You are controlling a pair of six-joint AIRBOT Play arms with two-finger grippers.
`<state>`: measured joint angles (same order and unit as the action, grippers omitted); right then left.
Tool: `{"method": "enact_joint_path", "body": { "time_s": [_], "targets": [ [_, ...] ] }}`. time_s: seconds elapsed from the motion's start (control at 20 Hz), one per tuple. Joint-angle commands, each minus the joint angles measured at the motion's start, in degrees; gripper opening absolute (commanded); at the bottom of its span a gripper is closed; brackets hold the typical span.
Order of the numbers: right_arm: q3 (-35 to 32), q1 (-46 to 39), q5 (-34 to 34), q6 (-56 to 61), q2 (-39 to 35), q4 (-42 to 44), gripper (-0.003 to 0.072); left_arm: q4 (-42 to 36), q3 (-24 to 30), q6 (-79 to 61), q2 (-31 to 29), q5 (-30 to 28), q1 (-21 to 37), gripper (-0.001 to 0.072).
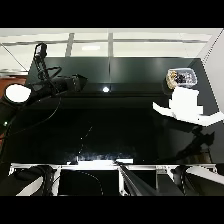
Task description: Fold the box and place the chain.
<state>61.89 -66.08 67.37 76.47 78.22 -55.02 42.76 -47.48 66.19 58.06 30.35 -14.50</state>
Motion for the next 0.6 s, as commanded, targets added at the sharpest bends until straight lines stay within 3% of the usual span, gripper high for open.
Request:
{"method": "enact_joint_path", "body": {
  "time_s": [0.0,0.3,0.4,0.55],
  "targets": [
    [8.3,-2.7,23.3,-12.0,13.6,11.4,0.0708,-0.2,-0.2,0.0,0.2,-0.3,-0.1,0.0715],
    [12.2,6.4,20.8,-13.1,20.5,1.9,0.0705,-0.2,-0.2,0.0,0.3,-2.3,-0.1,0.0714],
    [12.7,8.5,20.8,-13.1,21.8,1.0,0.0549,-0.2,-0.2,0.1,0.3,-2.1,-0.1,0.0714],
    [12.7,11.0,20.9,-13.1,22.6,-0.1,0.0542,-0.2,-0.2,0.1,0.5,-2.0,-0.1,0.0714]
  ]
}}
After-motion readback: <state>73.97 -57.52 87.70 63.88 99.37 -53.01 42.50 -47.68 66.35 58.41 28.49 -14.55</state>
